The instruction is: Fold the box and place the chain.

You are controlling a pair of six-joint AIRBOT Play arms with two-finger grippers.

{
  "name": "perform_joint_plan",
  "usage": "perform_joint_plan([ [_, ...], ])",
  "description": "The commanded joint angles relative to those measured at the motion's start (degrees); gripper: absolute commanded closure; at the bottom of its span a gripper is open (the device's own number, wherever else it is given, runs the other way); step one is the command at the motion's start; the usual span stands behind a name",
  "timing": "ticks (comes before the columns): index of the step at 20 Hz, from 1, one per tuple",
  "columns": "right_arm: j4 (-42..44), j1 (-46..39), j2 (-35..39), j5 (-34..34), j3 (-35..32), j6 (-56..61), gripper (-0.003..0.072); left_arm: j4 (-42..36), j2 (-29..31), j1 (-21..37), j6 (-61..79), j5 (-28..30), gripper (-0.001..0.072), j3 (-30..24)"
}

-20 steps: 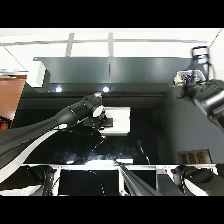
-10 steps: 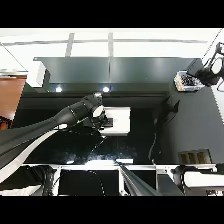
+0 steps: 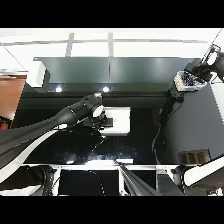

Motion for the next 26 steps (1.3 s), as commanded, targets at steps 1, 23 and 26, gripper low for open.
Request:
perform_joint_plan([
  [1,0.3,-0.4,-2.5,-0.6,0.9,-0.2,-0.0018,0.0,0.0,0.0,0.0,0.0,0.0681,0.0],
  [23,3.4,0.0,25.0,7.9,2.4,-16.7,0.0671,0.0,0.0,0.0,0.0,0.0,0.0680,0.0],
  [26,6.0,0.1,32.8,8.0,2.4,-17.8,0.0671,0.0,0.0,0.0,0.0,0.0,0.0680,0.0],
])
